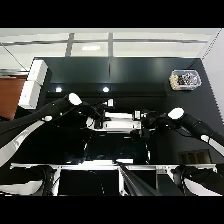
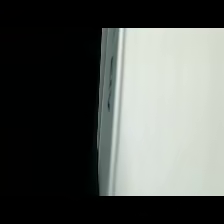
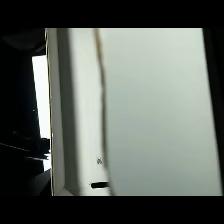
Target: Fold the box and place the chain.
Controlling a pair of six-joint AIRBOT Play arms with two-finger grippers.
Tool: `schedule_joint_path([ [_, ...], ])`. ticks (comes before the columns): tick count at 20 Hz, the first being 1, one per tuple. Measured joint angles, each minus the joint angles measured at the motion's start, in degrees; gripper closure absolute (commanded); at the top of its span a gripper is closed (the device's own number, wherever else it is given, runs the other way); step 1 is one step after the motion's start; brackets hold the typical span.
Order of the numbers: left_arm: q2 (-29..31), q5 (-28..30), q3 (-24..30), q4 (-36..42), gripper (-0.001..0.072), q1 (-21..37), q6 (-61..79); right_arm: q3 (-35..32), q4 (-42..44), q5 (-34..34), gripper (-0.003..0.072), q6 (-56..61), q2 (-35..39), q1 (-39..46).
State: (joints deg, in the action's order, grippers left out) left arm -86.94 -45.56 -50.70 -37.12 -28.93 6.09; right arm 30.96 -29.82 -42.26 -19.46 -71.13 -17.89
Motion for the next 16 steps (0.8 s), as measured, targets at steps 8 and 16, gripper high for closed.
schedule_joint_path([
  [8,0.00,0.07,0.00,0.07,0.0679,0.00,-0.04,0.00,-0.66,1.14,0.0125,0.00,-0.70,-0.35],
  [16,0.00,0.09,0.00,0.09,0.0679,0.00,-0.07,-0.04,-2.80,1.49,0.0086,2.34,-1.05,-0.37],
])
